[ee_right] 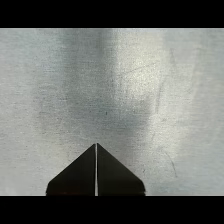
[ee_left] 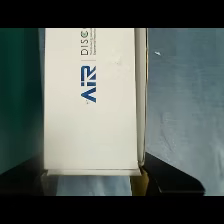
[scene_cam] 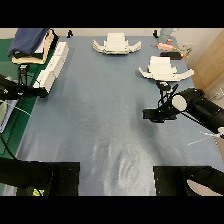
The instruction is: Fold the box.
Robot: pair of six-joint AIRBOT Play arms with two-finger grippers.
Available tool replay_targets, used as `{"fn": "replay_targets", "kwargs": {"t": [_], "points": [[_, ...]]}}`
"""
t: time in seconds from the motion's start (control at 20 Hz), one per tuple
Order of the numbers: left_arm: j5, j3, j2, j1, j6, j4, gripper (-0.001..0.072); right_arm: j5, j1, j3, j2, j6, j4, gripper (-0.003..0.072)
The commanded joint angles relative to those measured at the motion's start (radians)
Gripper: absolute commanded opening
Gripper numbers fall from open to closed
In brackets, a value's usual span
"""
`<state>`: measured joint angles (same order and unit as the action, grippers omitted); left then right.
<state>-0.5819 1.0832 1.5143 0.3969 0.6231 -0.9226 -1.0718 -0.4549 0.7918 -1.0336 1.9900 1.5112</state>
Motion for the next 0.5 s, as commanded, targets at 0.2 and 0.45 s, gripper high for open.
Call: {"fn": "replay_targets", "kwargs": {"t": [0.2,0.45], "points": [[-0.032,0.225,0.207,-0.036,0.013,0.003,0.0406,0.0,0.001,0.001,-0.001,0.0,0.0,0.0018],[-0.004,0.31,0.271,-0.093,0.015,0.004,0.0406,0.0,0.0,0.001,-0.001,0.0,0.0,0.0018]]}}
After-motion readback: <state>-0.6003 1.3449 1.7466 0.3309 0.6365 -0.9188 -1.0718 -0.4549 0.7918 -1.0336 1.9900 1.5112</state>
